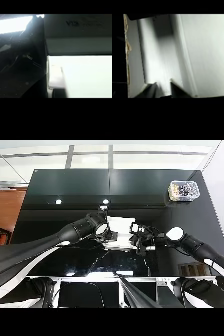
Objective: Fold the box and place the chain.
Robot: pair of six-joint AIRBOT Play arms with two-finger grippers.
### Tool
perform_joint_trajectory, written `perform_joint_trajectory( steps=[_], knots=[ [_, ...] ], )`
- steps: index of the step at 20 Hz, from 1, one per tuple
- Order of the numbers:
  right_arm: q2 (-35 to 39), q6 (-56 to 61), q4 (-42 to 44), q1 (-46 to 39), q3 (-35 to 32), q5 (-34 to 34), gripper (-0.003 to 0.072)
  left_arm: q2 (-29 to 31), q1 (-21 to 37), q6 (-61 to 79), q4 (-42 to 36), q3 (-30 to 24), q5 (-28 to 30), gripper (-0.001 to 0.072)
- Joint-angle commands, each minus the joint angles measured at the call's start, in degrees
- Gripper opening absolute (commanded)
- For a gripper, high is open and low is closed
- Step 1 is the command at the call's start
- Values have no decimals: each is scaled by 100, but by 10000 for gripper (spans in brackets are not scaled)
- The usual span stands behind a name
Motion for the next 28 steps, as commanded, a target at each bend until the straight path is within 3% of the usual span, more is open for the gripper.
perform_joint_trajectory(
  steps=[1, 2, 3, 4, 5, 6, 7, 9, 12, 16, 19, 21, 23, 27, 28],
  knots=[
    [-20, 225, 33, 13, -4, -92, 369, 0, 4, 7, 0, -2, 0, 30],
    [-20, 267, 28, 13, -4, -96, 155, 0, 4, 7, 0, -2, 0, 30],
    [-20, 267, 37, 13, -4, -111, 151, 0, 4, 7, -2, -2, -4, 29],
    [-20, 267, 111, 13, -4, -129, 287, 0, 4, 7, -2, -2, -9, 30],
    [-20, 280, 162, 13, -4, -114, 286, 0, 4, 7, -2, -2, -4, 30],
    [-15, 409, 184, 13, -2, -2, 59, 0, 4, 7, -2, -2, 4, 30],
    [-11, 614, 173, 13, 2, 317, 17, 0, 4, 7, 0, -2, 7, 31],
    [59, 1493, -114, -4, 20, 673, 17, -2, 7, 11, 4, -2, -7, 31],
    [566, 4288, -1484, -549, 232, 1060, 17, -2, 7, 11, 7, -4, 2, 31],
    [1582, 6398, -2481, -2448, 302, 1456, 16, -2, 7, 9, 0, -2, -2, 31],
    [1652, 7740, -2601, -4146, 2, 1196, 17, -2, 9, 9, -2, -2, 2, 31],
    [1613, 8404, -2555, -4846, -437, 1165, 17, -2, 9, 9, 0, -2, 2, 31],
    [1460, 8406, -2308, -4935, -839, 1458, 16, -2, 9, 9, 0, -2, 2, 31],
    [691, 5993, -566, -4446, -1019, 2791, 16, -2, 9, 9, 0, -2, 2, 31],
    [514, 5936, -354, -4251, -1016, 2712, 16, -2, 9, 9, -2, -2, 4, 31]
  ],
)
